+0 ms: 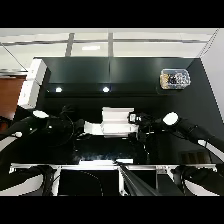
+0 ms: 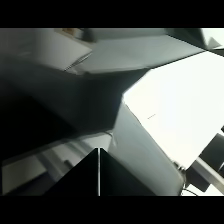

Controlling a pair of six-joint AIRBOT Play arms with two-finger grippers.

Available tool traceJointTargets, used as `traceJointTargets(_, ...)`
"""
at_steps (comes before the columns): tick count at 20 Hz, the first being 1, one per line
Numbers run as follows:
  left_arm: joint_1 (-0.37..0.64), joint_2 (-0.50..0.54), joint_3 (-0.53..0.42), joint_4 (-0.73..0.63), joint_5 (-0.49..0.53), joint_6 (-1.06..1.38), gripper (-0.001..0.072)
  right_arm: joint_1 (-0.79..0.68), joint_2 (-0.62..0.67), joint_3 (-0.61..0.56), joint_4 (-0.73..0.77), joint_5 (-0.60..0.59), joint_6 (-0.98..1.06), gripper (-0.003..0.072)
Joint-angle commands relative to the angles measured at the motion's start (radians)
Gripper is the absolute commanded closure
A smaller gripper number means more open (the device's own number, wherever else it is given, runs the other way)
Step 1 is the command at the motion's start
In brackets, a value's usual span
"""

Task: Fold the box and place the chain.

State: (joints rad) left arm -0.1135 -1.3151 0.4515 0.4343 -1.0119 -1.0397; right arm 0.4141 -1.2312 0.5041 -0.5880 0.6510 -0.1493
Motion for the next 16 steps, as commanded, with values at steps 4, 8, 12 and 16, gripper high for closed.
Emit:
traceJointTargets(4, -0.037, 0.017, 0.061, -0.038, 0.013, 0.049, 0.0679, 0.0, 0.001, 0.001, 0.0, 0.0, 0.0, 0.0202)
traceJointTargets(8, -0.049, 0.039, 0.131, -0.019, -0.09, 0.049, 0.0053, 0.0, 0.001, 0.001, 0.0, 0.0, 0.0, 0.0202)
traceJointTargets(12, -0.082, 0.046, 0.187, -0.002, -0.118, 0.048, 0.002, 0.0, 0.001, 0.001, 0.0, 0.0, 0.0, 0.0202)
traceJointTargets(16, -0.192, 0.063, 0.212, 0.115, -0.039, -0.049, 0.002, 0.0, 0.001, 0.001, 0.0, 0.0, 0.0, 0.0202)
